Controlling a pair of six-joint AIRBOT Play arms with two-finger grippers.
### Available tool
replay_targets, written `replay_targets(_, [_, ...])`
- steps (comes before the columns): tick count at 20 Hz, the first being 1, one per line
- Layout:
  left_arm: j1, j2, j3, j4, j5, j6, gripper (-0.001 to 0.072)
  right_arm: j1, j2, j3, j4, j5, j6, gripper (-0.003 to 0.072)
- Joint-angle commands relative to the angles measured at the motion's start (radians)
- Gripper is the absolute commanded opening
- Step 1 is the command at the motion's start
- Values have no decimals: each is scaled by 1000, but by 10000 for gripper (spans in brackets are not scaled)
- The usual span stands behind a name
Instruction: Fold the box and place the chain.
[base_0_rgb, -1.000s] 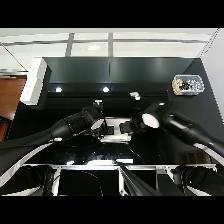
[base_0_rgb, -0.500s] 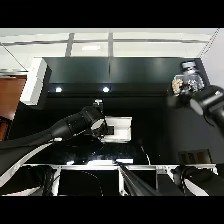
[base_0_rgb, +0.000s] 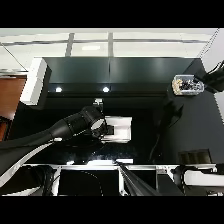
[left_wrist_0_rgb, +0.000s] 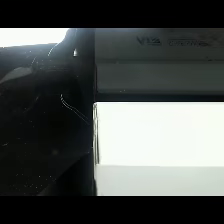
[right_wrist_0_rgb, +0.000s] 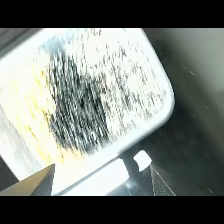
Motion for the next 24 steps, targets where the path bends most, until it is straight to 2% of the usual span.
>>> replay_targets(1, [0,0,1,-2,0,-1,25,-69,-240,322,122,229,-9,720])
replay_targets(3, [0,0,1,-3,0,-1,26,-70,-319,422,83,269,121,720])
replay_targets(5, [0,0,1,-3,0,-1,26,-70,-373,472,70,277,212,720])
replay_targets(17, [0,0,1,-3,-1,-1,26,-69,-475,481,36,236,257,720])
replay_targets(18, [0,0,1,-3,-1,-1,26,-69,-475,481,36,229,249,609])
replay_targets(19, [0,0,1,-3,-1,-1,26,-70,-474,482,37,227,244,439])
replay_targets(21, [0,0,1,-3,0,-1,26,-70,-470,482,44,236,191,189])
replay_targets(22, [0,0,1,-3,-1,-1,26,-70,-468,482,43,249,168,155])
replay_targets(23, [0,0,1,-3,-1,-1,26,-70,-462,482,43,262,132,5])
replay_targets(24, [0,0,1,-3,-3,-1,26,-70,-448,482,42,267,84,10])
